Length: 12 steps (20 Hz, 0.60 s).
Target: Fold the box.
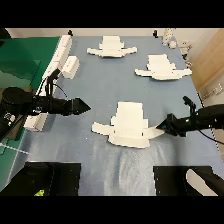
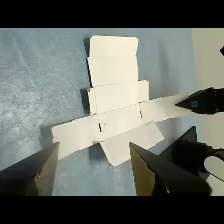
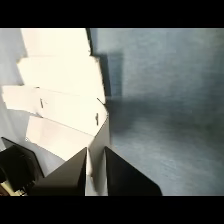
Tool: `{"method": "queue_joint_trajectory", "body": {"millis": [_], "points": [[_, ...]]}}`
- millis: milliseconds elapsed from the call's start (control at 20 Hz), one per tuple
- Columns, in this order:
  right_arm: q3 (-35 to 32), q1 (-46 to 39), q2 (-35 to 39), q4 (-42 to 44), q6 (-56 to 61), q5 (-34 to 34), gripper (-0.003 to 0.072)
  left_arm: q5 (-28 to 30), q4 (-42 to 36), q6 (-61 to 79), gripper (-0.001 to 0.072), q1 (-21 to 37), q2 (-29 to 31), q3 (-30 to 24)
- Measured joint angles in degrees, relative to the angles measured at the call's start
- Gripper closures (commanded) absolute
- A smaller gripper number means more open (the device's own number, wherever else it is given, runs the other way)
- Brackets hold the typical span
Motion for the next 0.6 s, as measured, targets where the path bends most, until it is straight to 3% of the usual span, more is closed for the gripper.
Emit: {"method": "queue_joint_trajectory", "body": {"millis": [200,550,600], "points": [[-0.9,1.1,0.5,-4.5,2.1,0.6,0.0501,-2.8,0.2,0.1,0.0021,0.0,0.0,0.0],[5.5,3.0,-13.0,-4.5,-1.2,-2.8,0.0535,-5.6,0.2,0.2,0.0021,0.0,-0.5,0.0],[5.8,3.8,-14.4,-3.9,-2.2,-2.7,0.0614,-6.0,0.2,0.2,0.0021,0.0,-0.9,0.0]]}}
